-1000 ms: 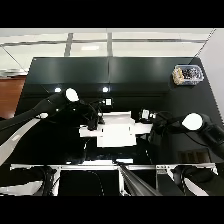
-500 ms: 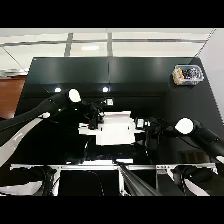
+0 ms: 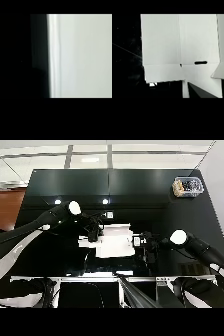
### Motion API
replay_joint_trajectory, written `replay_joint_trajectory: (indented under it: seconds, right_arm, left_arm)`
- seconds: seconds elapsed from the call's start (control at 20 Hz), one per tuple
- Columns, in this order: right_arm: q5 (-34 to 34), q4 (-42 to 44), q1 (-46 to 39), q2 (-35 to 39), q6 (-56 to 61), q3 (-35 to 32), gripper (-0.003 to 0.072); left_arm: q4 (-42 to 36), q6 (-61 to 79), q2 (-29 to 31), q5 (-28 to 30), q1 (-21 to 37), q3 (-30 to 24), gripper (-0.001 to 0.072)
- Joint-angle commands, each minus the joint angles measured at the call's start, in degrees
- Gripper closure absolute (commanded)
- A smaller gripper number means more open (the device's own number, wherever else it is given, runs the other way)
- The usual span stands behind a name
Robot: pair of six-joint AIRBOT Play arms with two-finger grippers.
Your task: Fold the box and place the chain.
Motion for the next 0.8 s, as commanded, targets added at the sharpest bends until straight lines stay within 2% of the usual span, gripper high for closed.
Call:
replay_joint_trajectory:
  seconds: [0.0,0.3,0.55,0.75]
  right_arm:
    - [-5.2,2.4,3.0,-1.3,-1.7,0.0,-0.0027]
    - [-7.5,1.3,4.2,-2.4,-3.6,0.0,-0.0026]
    - [-7.3,5.3,4.2,-1.9,-2.3,0.4,-0.0026]
    - [-7.0,5.1,3.1,-0.7,-2.3,1.9,-0.0026]
  left_arm:
    - [0.2,0.0,0.0,0.2,0.0,0.0,0.0683]
    - [0.1,0.0,0.0,0.3,0.0,0.0,0.0682]
    - [0.2,0.0,0.0,1.3,0.0,0.0,0.0682]
    - [0.1,0.0,0.0,1.2,0.0,0.0,0.0682]
